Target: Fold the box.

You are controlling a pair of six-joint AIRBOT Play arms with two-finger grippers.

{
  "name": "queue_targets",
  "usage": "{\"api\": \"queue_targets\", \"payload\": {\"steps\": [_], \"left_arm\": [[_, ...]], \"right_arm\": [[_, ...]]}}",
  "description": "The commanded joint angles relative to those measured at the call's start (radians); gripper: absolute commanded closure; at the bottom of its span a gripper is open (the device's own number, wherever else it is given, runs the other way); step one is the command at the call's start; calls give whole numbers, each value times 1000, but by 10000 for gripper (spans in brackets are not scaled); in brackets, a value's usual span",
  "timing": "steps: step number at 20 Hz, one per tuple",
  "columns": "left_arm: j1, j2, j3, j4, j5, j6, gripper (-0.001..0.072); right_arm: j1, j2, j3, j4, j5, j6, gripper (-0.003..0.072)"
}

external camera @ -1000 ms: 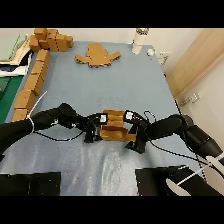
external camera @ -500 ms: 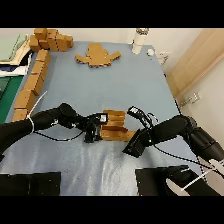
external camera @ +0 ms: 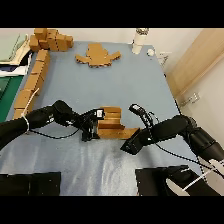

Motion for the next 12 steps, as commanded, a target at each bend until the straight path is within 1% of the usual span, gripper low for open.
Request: {"api": "queue_targets", "payload": {"steps": [1,12], "left_arm": [[9,-2,0,2,-13,-5,250],[6,-34,0,1,3,-6,249]], "right_arm": [[0,1,0,2,26,7,-17],[0,0,0,3,42,7,-16]]}}
